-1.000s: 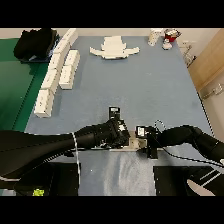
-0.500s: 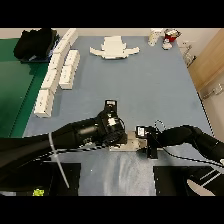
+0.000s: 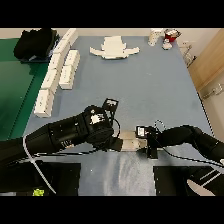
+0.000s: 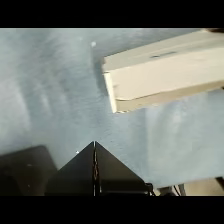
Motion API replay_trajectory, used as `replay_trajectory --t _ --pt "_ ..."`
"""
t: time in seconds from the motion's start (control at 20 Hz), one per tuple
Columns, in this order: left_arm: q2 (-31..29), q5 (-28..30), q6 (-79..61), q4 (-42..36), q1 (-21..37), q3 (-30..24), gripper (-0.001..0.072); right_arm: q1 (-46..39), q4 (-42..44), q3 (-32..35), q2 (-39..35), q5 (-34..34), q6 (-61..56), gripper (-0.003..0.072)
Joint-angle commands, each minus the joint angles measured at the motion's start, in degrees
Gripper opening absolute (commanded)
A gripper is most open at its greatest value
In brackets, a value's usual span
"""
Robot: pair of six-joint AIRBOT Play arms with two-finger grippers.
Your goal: Fold the box.
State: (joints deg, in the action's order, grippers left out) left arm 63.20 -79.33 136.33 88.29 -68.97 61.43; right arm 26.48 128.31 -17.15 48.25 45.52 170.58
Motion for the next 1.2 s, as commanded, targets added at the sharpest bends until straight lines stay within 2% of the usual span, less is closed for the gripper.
replay_trajectory --t 0.0,0.1,0.2,0.4,0.5,0.55,0.6,0.65,0.75,0.85,1.0,1.15 --pt "-0.31 4.81 -13.57 -1.68 -0.02 0.04 0.0014 0.04 0.02 -0.04 -0.04 -0.02 0.00 0.0470" --pt "-0.48 4.31 -21.84 -2.19 -1.27 -0.09 0.0014 0.04 0.02 -0.04 -0.04 -0.02 0.00 0.0470" --pt "-3.41 6.03 -32.65 -5.35 0.55 -2.82 0.0013 0.04 0.04 -0.04 -0.04 -0.02 0.00 0.0470" --pt "-13.73 11.76 -64.13 -11.65 11.76 -14.40 0.0013 0.04 0.02 -0.04 -0.04 -0.02 0.00 0.0470" --pt "-17.97 13.84 -83.14 -17.77 19.21 -19.47 0.0019 0.04 0.02 -0.04 -0.04 -0.02 0.00 0.0470" --pt "-19.26 15.21 -92.96 -21.97 23.06 -21.70 0.0318 0.04 0.02 -0.04 -0.04 -0.02 0.00 0.0470" --pt "-19.71 17.77 -99.86 -26.08 26.45 -23.76 0.0677 0.04 0.02 -0.04 -0.04 -0.02 0.00 0.0470" --pt "-19.61 20.33 -106.44 -30.71 29.94 -25.83 0.0702 0.04 0.02 -0.04 -0.04 -0.02 0.00 0.0470" --pt "-18.62 24.61 -117.61 -39.39 35.43 -29.88 0.0703 0.04 0.02 -0.04 -0.04 -0.02 0.00 0.0470" --pt "-16.74 27.47 -127.69 -44.72 38.38 -33.24 0.0703 0.04 0.02 -0.04 -0.04 -0.02 0.00 0.0470" --pt "-13.16 34.95 -139.40 -50.38 39.04 -37.16 0.0703 0.04 0.02 -0.04 -0.04 -0.02 0.00 0.0470" --pt "-9.42 36.83 -147.43 -60.43 38.91 -39.19 0.0703 0.04 0.02 -0.04 -0.04 -0.02 0.00 0.0469"
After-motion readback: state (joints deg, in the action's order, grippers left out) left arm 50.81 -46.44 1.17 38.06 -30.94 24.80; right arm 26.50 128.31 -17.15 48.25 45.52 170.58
